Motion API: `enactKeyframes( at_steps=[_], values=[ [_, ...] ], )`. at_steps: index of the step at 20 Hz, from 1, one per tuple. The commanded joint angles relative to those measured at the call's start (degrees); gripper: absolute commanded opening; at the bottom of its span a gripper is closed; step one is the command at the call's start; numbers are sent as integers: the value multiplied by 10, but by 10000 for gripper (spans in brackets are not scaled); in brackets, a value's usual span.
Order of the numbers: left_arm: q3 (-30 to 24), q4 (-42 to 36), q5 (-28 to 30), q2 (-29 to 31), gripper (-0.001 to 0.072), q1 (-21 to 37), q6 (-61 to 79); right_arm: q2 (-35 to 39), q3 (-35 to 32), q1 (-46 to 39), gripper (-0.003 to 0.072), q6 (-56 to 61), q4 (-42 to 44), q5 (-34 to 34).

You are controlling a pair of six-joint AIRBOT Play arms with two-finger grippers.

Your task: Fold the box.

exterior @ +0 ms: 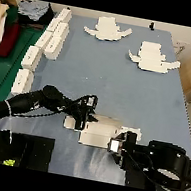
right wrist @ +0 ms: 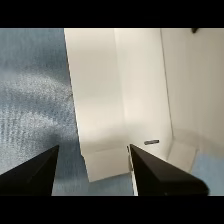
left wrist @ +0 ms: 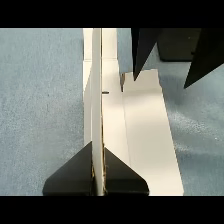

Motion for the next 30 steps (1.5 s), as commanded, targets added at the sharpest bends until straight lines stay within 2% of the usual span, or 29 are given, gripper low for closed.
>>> enactKeyframes(
  at_steps=[1, 4, 9, 14, 19, 23, 30],
  values=[
    [0, 0, 0, 0, 16, 0, 0, -65, -8, 3, 716, -25, 9, -45],
    [0, 0, 0, 0, 15, 0, 0, -99, 4, 3, 716, -24, -26, -67],
    [0, 0, 0, 0, 16, 0, 0, -99, 9, 3, 716, 7, -94, -71],
    [0, 0, 0, 0, 16, 0, 0, -99, 14, 3, 716, 12, -104, -67],
    [0, 0, 0, 0, 15, 0, 0, -41, 13, 3, 716, 59, -125, -37],
    [0, 0, 0, 0, 15, 0, 0, 7, 13, 3, 716, 134, -179, -7],
    [0, 0, 0, 0, 16, 0, 0, 7, 13, 2, 716, 179, -203, 3]
  ],
)
